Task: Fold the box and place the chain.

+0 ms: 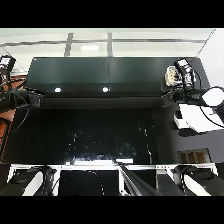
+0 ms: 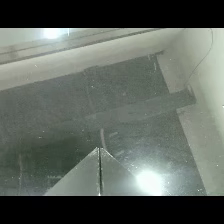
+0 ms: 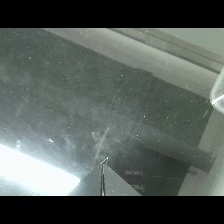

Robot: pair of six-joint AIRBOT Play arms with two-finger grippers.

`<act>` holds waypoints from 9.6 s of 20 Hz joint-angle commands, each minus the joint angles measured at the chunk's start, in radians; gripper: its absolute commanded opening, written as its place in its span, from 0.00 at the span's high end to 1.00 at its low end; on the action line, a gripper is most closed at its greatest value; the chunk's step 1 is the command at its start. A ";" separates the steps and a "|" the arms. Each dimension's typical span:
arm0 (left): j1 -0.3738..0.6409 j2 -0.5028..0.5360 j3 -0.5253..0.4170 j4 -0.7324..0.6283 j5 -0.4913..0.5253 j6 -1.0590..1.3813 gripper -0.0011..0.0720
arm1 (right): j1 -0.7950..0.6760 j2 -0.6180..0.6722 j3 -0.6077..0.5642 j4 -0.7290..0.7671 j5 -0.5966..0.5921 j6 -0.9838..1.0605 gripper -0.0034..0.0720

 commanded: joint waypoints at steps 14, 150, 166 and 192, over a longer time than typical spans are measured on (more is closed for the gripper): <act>0.000 0.001 0.000 -0.002 0.001 0.000 0.95 | 0.002 0.000 0.000 0.008 -0.007 0.001 0.94; -0.620 -0.642 0.033 -0.323 0.156 1.055 0.95 | 0.480 -0.145 -0.277 0.404 -0.195 -1.038 0.04; -0.619 -0.641 0.034 -0.329 0.123 1.052 0.95 | 0.327 -0.167 -0.169 0.472 -0.150 -1.081 0.04; -0.619 -0.641 0.034 -0.329 0.123 1.052 0.95 | 0.350 -0.349 -0.184 0.600 -0.078 -1.267 0.04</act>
